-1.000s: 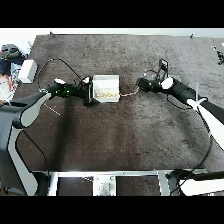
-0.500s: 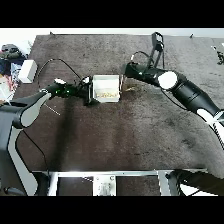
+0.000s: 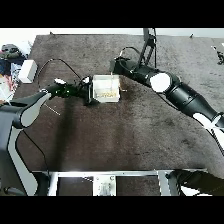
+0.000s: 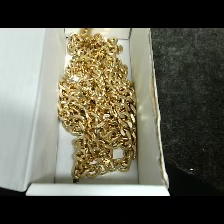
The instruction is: Fold the box and place the chain.
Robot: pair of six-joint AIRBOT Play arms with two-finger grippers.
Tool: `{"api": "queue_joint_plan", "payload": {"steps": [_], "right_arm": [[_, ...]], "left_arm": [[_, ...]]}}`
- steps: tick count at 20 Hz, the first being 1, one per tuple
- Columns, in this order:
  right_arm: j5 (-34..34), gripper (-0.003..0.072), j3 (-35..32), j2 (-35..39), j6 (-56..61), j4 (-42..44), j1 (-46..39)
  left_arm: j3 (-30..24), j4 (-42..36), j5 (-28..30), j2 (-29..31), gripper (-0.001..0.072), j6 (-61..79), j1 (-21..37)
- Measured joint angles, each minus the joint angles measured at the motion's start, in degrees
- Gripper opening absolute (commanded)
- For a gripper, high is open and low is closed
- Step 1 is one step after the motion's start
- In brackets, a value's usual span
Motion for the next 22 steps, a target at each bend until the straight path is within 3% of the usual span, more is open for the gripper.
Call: {"api": "queue_joint_plan", "payload": {"steps": [9, 10, 11, 12, 14, 16, 17, 20, 22], "right_arm": [[-3.78, 0.0013, 0.07, -0.42, -0.02, 0.2, 1.99], [-3.78, 0.0052, 0.07, -0.79, -0.04, 0.0, 2.01], [-3.76, 0.0316, 0.07, -1.27, -0.07, -0.26, 1.97], [-3.5, 0.0446, 0.07, -1.79, -0.09, -0.92, 1.9], [-1.55, 0.0446, 0.07, -2.69, -0.72, -3.1, 1.97], [0.63, 0.0272, 0.07, -3.13, -1.81, -6.36, 1.33], [1.57, 0.0271, 0.07, -3.28, -2.21, -7.93, 0.46], [3.54, 0.0157, 0.09, -3.56, -5.55, -10.4, -3.56], [5.55, 0.0149, 1.05, -4.39, -10.73, -9.4, -7.37]], "left_arm": [[0.0, 0.02, 0.0, 0.0, 0.0346, 0.0, 0.0], [0.0, 0.0, 0.0, 0.0, 0.0346, 0.0, 0.0], [0.0, 0.0, 0.0, 0.0, 0.0346, -0.02, 0.0], [0.0, 0.02, 0.0, 0.0, 0.0346, -0.02, 0.0], [0.0, 0.02, 0.02, 0.0, 0.0346, 0.0, 0.0], [0.0, 0.02, 0.02, 0.0, 0.0346, -0.02, 0.0], [0.0, 0.02, 0.0, 0.0, 0.0346, -0.02, 0.0], [0.0, 0.02, 0.0, 0.0, 0.0346, -0.02, 0.0], [0.0, 0.02, 0.02, 0.0, 0.0346, -0.02, 0.0]]}}
